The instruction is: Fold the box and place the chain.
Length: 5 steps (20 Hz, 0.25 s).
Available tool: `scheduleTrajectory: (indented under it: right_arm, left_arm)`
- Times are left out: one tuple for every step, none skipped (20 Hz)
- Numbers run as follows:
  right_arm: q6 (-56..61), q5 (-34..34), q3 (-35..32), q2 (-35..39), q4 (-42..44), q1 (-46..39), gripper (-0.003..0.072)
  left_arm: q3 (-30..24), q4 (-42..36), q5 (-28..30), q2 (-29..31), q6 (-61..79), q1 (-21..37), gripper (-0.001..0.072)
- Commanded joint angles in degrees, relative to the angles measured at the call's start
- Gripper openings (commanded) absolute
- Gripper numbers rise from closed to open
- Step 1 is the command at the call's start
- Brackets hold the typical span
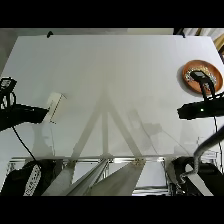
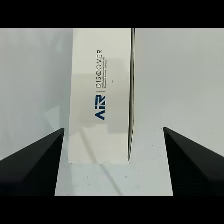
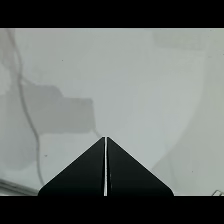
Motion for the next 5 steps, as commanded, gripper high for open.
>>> scheduleTrajectory:
  right_arm:
    - [0.0, 0.0, 0.0, 0.0, 0.0, 0.0, 0.0015]
    - [0.0, 0.0, 0.0, 0.0, 0.0, 0.0, 0.0015]
    - [0.0, 0.0, 0.0, 0.0, 0.0, 0.0, 0.0015]
    - [0.0, 0.0, 0.0, 0.0, 0.0, 0.0, 0.0015]
    - [0.0, 0.0, 0.0, 0.0, 0.0, 0.0, 0.0015]
  left_arm:
    - [0.0, 0.0, 0.3, 0.1, -1.1, 0.0, 0.0695]
    - [0.0, 0.0, 0.2, 0.1, -1.4, 0.0, 0.0695]
    - [0.0, 0.0, 0.2, 0.1, -1.4, 0.0, 0.0695]
    - [0.0, 0.0, 0.2, 0.1, -1.4, 0.0, 0.0695]
    - [0.0, 0.0, 0.2, 0.1, -1.4, 0.0, 0.0695]
